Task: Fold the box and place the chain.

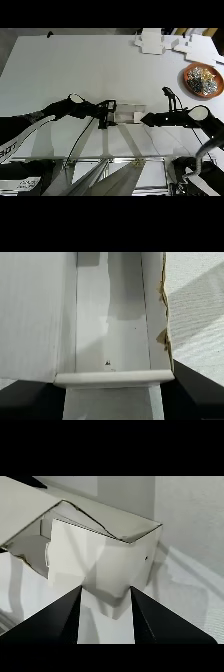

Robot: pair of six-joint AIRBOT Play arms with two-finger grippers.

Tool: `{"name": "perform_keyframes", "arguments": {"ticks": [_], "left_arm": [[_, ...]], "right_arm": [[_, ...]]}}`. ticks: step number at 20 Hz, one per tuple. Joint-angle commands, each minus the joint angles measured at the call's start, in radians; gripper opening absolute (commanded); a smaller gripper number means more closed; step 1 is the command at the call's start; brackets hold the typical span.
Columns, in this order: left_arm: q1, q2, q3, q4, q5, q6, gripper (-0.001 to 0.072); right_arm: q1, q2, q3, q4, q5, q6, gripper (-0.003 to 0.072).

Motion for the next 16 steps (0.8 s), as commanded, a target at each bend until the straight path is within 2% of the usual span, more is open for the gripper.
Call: {"name": "perform_keyframes", "arguments": {"ticks": [1, 3, 10, 15, 16], "left_arm": [[0.000, 0.000, 0.000, 0.000, 0.000, 0.000, 0.0154], [0.000, 0.000, 0.000, 0.000, 0.000, 0.000, 0.0154], [0.000, 0.000, 0.000, 0.000, 0.000, 0.000, 0.0154], [0.000, 0.000, 0.000, 0.000, 0.000, 0.000, 0.0154], [0.000, 0.000, 0.000, 0.000, 0.000, 0.000, 0.0154]], "right_arm": [[0.083, -0.023, 0.045, -0.143, -0.041, 0.195, 0.0347], [0.138, -0.056, 0.097, -0.257, -0.040, 0.340, 0.0376], [0.342, -0.217, 0.251, -0.540, -0.016, 0.709, 0.0372], [0.420, -0.336, 0.361, -0.696, 0.114, 0.903, 0.0352], [0.436, -0.358, 0.375, -0.711, 0.124, 0.943, 0.0316]]}}
